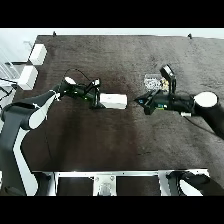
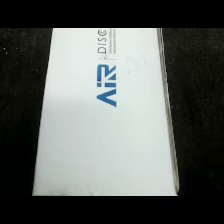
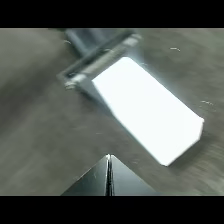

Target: Fold the box and place the chain.

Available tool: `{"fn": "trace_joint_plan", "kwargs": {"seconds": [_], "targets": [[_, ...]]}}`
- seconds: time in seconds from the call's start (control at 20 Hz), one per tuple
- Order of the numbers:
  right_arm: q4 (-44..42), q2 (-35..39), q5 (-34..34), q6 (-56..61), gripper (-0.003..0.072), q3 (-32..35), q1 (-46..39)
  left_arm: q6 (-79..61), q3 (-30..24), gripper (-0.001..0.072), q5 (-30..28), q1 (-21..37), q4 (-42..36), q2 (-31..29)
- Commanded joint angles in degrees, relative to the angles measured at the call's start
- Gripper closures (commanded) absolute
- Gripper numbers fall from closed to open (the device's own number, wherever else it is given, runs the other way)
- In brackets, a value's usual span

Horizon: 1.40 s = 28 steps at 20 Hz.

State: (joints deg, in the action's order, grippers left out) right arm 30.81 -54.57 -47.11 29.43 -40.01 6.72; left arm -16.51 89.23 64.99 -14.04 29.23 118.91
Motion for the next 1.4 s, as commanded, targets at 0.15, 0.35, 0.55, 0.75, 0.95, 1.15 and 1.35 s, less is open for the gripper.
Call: {"fn": "trace_joint_plan", "kwargs": {"seconds": [0.15,0.35,0.55,0.75,0.95,1.15,1.35], "targets": [[0.26,12.04,15.65,-0.09,0.0677,12.20,-0.39,0.00,0.07,0.0533,0.15,0.02,-0.63,0.00],[0.26,12.07,15.65,-0.07,0.0677,12.57,-0.39,4.00,0.50,0.0691,0.66,0.83,-1.44,-2.64],[0.26,12.07,15.67,-0.04,0.0677,12.57,-0.39,12.55,-0.02,0.0696,0.50,4.96,-1.01,-11.78],[0.24,12.07,15.85,-0.04,0.0677,12.57,-0.39,22.16,-0.28,0.0697,-4.39,10.60,-0.37,-21.68],[0.24,12.07,16.24,-0.04,0.0676,12.57,-0.39,28.55,-12.61,0.0697,-21.11,16.09,1.05,-33.83],[0.24,12.07,17.27,-0.04,0.0676,12.59,-0.39,35.23,-29.77,0.0696,-38.25,21.40,0.79,-44.13],[0.24,12.04,18.64,-0.04,0.0677,12.61,-0.39,41.20,-40.50,0.0695,-54.93,23.32,0.11,-45.90]]}}
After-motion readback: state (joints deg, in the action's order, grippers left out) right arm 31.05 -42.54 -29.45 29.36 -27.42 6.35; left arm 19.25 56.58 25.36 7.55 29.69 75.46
